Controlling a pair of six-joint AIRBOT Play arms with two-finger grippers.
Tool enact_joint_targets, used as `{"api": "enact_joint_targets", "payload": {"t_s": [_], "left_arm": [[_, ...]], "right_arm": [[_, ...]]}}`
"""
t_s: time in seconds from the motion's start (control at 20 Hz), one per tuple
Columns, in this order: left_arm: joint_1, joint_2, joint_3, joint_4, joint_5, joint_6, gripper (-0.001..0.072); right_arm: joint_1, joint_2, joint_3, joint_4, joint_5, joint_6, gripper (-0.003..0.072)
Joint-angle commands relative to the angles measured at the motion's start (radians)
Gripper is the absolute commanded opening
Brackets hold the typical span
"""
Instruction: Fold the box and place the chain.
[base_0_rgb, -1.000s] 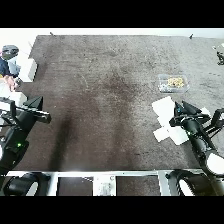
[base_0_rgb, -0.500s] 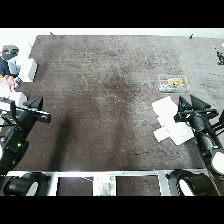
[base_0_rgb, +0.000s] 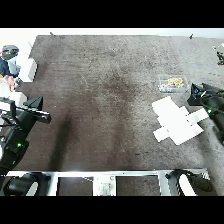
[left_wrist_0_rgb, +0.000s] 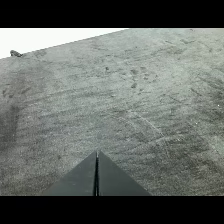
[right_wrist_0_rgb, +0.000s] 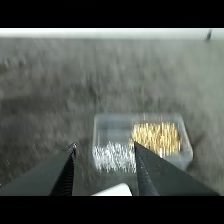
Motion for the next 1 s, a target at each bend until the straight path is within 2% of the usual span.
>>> {"api": "enact_joint_targets", "payload": {"t_s": [0.0,0.15,0.45,0.55,0.8,0.95], "left_arm": [[0.0,0.0,0.0,0.0,0.0,0.0,0.0014],[0.0,0.001,0.0,0.0,-0.003,0.0,0.0014],[0.0,0.0,0.0,0.0,-0.006,0.0,0.0014],[0.0,0.0,0.0,0.0,-0.005,0.0,0.0014],[0.0,0.0,-0.001,0.0,-0.006,0.0,0.0014],[0.0,0.0,-0.001,0.0,-0.006,0.0,0.0014]], "right_arm": [[-0.291,-0.209,0.161,-0.021,0.409,0.015,0.0419],[-0.434,-0.384,0.295,-0.122,0.498,0.063,0.0419],[-0.53,-0.829,0.708,-0.498,0.893,0.212,0.0417],[-0.547,-0.961,0.844,-0.578,0.978,0.235,0.0418],[-0.555,-1.23,1.155,-0.657,1.097,0.235,0.0417],[-0.553,-1.36,1.308,-0.656,1.229,0.154,0.0416]]}}
